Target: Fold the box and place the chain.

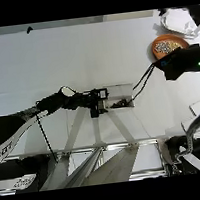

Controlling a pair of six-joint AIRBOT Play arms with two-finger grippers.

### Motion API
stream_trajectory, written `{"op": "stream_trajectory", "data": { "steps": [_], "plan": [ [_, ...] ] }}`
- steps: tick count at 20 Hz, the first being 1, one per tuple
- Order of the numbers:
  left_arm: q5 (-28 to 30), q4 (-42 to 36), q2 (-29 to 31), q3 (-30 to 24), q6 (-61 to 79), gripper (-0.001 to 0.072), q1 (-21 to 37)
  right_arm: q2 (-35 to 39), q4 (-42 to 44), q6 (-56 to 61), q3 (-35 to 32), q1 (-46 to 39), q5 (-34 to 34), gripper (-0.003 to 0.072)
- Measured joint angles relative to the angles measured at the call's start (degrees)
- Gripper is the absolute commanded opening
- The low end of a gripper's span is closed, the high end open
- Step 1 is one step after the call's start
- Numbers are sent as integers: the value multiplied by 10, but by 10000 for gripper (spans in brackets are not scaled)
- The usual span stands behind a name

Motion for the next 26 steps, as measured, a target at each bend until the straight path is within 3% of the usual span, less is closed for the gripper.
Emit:
{"op": "stream_trajectory", "data": {
  "steps": [10, 26],
  "plan": [
    [0, 0, 0, 0, 0, 314, 0, 41, 152, -50, -24, 0, 10, 10],
    [0, 0, 0, 0, 0, 314, 0, -5, 183, -143, -313, 2, -189, 9]
  ]
}}
